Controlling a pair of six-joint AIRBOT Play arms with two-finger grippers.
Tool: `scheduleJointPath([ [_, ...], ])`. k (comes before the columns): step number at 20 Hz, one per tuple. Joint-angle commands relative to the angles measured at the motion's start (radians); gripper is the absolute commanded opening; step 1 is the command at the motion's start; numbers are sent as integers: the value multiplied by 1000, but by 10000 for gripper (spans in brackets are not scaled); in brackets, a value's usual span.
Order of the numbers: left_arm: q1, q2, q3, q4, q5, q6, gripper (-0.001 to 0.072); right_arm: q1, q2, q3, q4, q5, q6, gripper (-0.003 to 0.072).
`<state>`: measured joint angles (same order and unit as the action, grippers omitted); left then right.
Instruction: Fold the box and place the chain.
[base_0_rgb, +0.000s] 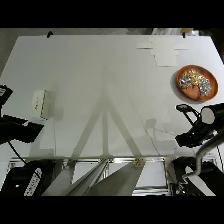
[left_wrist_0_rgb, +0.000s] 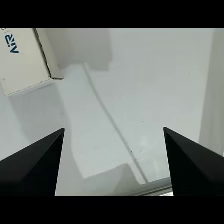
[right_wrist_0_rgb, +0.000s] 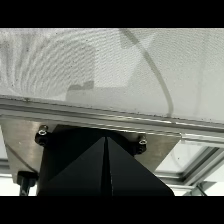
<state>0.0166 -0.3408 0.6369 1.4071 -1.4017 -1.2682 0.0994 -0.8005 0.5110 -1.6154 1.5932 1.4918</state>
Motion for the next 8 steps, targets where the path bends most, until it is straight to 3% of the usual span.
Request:
scheduleJointPath([
  [1, -19, 1, 0, 0, -1, -1, 694, -1, 0, 1, 0, 0, 0, 14],
  [8, -19, 1, 0, 0, 6, -1, 694, -1, 0, 1, 0, 0, 0, 14],
])
